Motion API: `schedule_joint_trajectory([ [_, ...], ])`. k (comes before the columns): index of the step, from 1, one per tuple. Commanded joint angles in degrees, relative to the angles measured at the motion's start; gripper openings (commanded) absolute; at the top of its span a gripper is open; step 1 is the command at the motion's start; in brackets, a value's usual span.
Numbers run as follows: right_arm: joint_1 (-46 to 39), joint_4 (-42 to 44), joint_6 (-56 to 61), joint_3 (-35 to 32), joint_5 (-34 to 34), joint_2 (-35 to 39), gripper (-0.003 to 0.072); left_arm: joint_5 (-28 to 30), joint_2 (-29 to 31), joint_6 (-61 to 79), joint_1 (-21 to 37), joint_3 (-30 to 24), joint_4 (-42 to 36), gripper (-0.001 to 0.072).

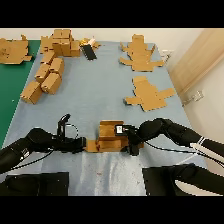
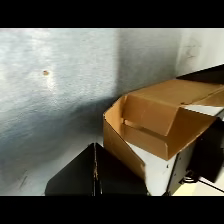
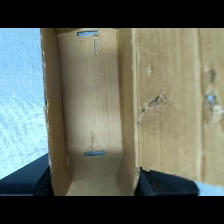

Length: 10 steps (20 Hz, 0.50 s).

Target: Fold the box.

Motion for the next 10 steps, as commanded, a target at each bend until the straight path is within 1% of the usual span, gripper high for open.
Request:
schedule_joint_trajectory([
  [1,0.0,0.0,0.0,0.0,-0.2,0.0,0.0561,-0.9,-0.7,7.7,-0.1,0.0,-7.5,0.0011],
  [4,0.0,0.0,0.0,0.0,-0.2,0.0,0.0561,-2.9,-0.7,11.2,-0.1,0.1,-14.1,0.001],
  [5,0.0,0.0,0.0,0.0,-0.2,0.0,0.0562,-3.6,-0.6,11.0,-0.5,0.7,-13.7,0.0009],
  [6,0.0,0.0,0.0,0.0,-0.2,0.0,0.0562,-3.0,-0.6,9.7,-1.7,1.5,-13.2,0.0006],
  [7,0.0,0.0,0.0,0.0,-0.2,0.0,0.0561,-0.8,-0.6,6.7,-3.8,2.5,-11.8,0.0005],
  [8,0.0,0.0,0.0,0.0,-0.2,0.0,0.0561,2.7,-0.6,0.1,-6.7,4.0,-7.5,0.0004],
  [9,0.0,0.0,0.0,0.0,-0.2,0.0,0.0562,6.0,-0.6,-8.9,-9.9,6.1,0.1,0.0004],
  [10,0.0,0.0,0.0,0.0,-0.2,0.0,0.0561,7.8,-0.6,-18.9,-12.7,8.2,9.6,0.0004],
])
